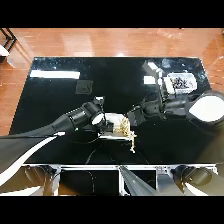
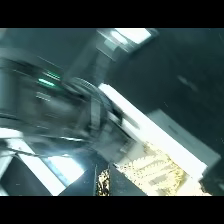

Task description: Fold the box and place the chain.

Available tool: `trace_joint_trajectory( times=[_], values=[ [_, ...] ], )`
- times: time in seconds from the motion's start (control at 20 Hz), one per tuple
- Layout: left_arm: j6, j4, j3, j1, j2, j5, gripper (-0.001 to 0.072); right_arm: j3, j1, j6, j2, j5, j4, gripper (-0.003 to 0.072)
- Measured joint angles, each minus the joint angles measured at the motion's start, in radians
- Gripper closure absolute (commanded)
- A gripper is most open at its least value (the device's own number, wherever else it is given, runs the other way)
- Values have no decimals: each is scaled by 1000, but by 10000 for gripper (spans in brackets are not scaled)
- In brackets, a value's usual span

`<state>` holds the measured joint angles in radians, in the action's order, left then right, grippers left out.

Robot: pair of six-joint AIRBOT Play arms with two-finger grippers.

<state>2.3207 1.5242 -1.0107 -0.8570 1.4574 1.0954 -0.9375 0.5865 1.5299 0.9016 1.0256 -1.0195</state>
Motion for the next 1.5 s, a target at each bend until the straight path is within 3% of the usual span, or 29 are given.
trace_joint_trajectory(
  times=[0.05,0.1,0.15,0.2,0.5,0.65,0.8,1.1,1.5],
  values=[
    [0,0,0,0,0,4,687,32,1,1,0,-16,-3,664],
    [-3,0,0,0,0,7,688,60,1,3,1,-31,-3,519],
    [-4,0,0,0,0,8,687,80,1,3,1,-40,-3,173],
    [-6,0,0,0,0,9,687,96,1,3,1,-49,-3,-9],
    [-8,0,0,0,0,11,687,120,-135,-106,-29,4,-75,-11],
    [-8,0,0,0,0,11,687,167,-244,-285,-42,69,-194,-12],
    [-10,-7,0,0,0,0,688,287,-289,-520,-47,70,-224,-12],
    [-10,-33,0,0,0,-33,688,459,-180,-873,-48,-73,-146,-11],
    [-7,-37,0,1,0,-38,688,500,-66,-1053,32,-233,-38,-10]
  ],
)
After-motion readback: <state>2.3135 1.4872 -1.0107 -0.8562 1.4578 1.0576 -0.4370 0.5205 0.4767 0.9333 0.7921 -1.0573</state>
